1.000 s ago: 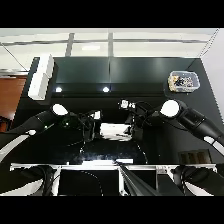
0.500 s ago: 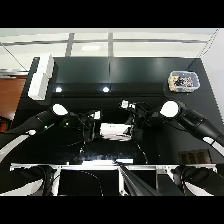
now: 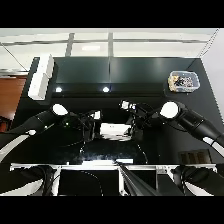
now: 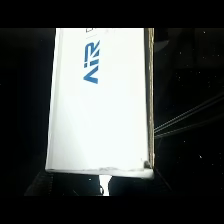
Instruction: Fold the box and place the chain.
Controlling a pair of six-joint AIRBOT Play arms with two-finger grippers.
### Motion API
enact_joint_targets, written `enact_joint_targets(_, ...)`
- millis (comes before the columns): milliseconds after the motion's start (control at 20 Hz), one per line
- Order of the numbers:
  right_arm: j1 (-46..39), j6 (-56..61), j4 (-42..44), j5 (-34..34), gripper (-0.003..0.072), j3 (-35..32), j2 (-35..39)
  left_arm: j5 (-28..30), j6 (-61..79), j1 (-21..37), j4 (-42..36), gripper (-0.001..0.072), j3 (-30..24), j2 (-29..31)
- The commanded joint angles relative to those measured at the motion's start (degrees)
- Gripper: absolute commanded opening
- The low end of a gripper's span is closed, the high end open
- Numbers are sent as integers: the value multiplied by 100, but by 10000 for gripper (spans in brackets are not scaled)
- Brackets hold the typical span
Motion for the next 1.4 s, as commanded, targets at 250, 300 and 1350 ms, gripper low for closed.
enact_joint_targets(250, 0, -2, 0, -31, 491, -42, -61, 0, 0, -4, 2, 472, 7, -4)
enact_joint_targets(300, 0, -2, -4, -68, 491, -42, -70, 0, 0, -4, 2, 472, 7, -4)
enact_joint_targets(1350, 0, 42, -2, 151, 493, -33, 203, -4, -2, -4, 2, 472, 7, -4)
